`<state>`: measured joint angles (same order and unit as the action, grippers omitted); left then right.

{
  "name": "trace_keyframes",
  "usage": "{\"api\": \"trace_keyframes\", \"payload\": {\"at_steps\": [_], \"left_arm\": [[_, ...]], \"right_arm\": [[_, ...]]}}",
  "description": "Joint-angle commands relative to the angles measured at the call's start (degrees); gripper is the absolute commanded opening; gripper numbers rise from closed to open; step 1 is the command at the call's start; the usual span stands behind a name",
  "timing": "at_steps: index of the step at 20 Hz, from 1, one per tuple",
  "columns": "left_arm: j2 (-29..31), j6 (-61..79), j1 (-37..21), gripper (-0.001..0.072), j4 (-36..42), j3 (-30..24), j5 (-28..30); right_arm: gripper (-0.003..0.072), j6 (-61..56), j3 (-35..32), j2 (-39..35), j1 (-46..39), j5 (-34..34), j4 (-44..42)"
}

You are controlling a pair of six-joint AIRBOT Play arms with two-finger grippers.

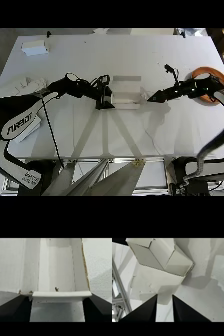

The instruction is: Fold the box and place the chain.

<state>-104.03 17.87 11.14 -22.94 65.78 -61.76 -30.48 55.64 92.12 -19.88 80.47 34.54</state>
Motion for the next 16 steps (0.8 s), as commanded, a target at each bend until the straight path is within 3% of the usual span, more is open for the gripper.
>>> {"api": "trace_keyframes", "payload": {"at_steps": [1, 3, 4, 11, 16], "left_arm": [[0.0, 0.1, 0.0, 0.0281, 0.0, 0.0, -0.2], [0.0, 0.1, 0.0, 0.0281, 0.0, 0.0, -0.2], [0.0, 0.1, 0.0, 0.0281, 0.0, 0.0, -0.2], [-0.1, 0.1, 0.0, 0.0281, 0.0, 0.0, -0.8], [-0.1, 0.1, 0.0, 0.0281, 0.0, 0.0, -0.8]], "right_arm": [[0.0325, -1.2, 0.0, 0.0, 2.2, -1.9, 1.2], [0.036, -1.2, 0.0, 0.0, 4.5, -4.1, 1.4], [0.0414, -2.0, 0.0, 0.0, 5.4, -5.0, 1.4], [0.0415, -2.8, 0.0, 0.0, 5.8, -5.3, -3.6], [0.0416, -6.8, 0.0, 0.0, 5.9, -9.0, -2.3]]}}
